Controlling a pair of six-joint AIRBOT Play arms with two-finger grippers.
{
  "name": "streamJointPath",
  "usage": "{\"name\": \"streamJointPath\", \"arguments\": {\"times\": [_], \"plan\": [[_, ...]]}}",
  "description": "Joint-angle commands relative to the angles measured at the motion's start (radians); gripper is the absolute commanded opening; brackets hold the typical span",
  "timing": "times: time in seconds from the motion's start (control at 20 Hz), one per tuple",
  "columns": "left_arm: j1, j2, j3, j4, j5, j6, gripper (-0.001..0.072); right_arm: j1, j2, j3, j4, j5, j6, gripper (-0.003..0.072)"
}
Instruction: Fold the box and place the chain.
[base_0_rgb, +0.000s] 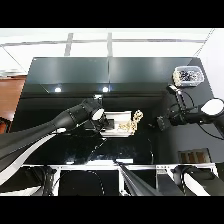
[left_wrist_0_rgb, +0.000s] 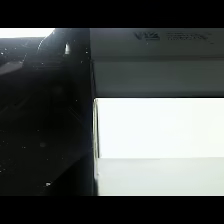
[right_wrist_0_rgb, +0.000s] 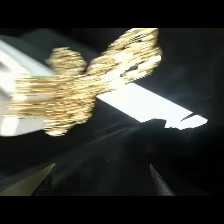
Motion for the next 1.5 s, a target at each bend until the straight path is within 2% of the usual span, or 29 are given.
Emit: {"name": "streamJointPath", "arguments": {"times": [0.0,0.15,0.3,0.45,0.5,0.7,0.95,1.45], "plan": [[0.0,0.0,0.0,0.001,0.0,0.0,0.003,0.059,-0.015,-0.034,-0.075,-0.184,-0.257,0.072],[0.0,0.0,0.0,0.0,-0.004,0.0,0.003,0.143,-0.058,-0.034,-0.061,-0.272,-0.67,0.072],[0.0,0.0,0.0,0.002,0.004,0.0,0.003,0.171,-0.103,-0.034,0.001,-0.284,-0.803,0.072],[0.0,0.0,0.0,0.0,0.003,0.0,0.003,0.171,-0.165,-0.034,0.248,-0.289,-0.939,0.072],[0.0,0.0,0.0,0.001,0.002,0.0,0.003,0.174,-0.179,-0.034,0.29,-0.274,-0.965,0.072],[0.0,0.0,0.0,0.001,0.003,0.0,0.003,0.219,-0.206,-0.034,0.282,-0.253,-1.061,0.072],[0.0,0.0,0.0,0.0,0.003,0.0,0.003,0.264,-0.22,-0.034,0.275,-0.25,-1.089,0.072],[0.0,0.0,0.0,0.0,0.003,0.0,0.003,0.266,-0.274,-0.034,0.233,-0.251,-1.145,0.072]]}}
